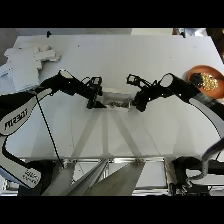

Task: Fold the box and place the chain.

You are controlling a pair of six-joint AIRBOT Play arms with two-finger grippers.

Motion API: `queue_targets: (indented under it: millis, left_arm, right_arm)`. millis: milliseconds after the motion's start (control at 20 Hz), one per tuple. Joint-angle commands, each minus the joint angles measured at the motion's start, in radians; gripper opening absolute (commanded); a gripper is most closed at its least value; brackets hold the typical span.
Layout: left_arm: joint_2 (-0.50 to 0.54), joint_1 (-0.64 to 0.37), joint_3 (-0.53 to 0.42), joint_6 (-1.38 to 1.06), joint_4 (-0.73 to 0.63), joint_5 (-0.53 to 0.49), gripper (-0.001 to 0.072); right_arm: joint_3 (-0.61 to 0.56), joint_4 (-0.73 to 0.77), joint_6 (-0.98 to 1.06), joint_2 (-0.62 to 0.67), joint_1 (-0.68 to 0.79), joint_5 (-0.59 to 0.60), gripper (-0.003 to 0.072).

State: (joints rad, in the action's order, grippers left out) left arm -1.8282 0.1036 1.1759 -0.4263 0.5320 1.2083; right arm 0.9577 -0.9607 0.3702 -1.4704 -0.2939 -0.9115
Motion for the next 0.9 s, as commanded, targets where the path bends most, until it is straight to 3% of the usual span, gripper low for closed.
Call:
queue_targets:
  millis: [0,400,650,850]
  left_arm:
    - [0.000,0.000,0.000,0.001,0.000,0.000,0.0505]
    - [0.000,0.000,0.000,0.001,0.000,0.000,0.0505]
    - [0.000,0.000,0.000,0.001,0.000,0.000,0.0505]
    - [0.000,0.000,0.000,0.001,0.000,0.000,0.0505]
  right_arm:
    - [0.000,-0.027,0.053,0.069,0.000,-0.004,0.0007]
    - [0.001,0.270,-0.014,0.169,-0.061,0.014,0.0008]
    - [0.001,0.276,-0.014,0.169,-0.199,0.188,0.0008]
    - [0.001,0.271,-0.012,0.167,-0.235,0.261,0.0032]
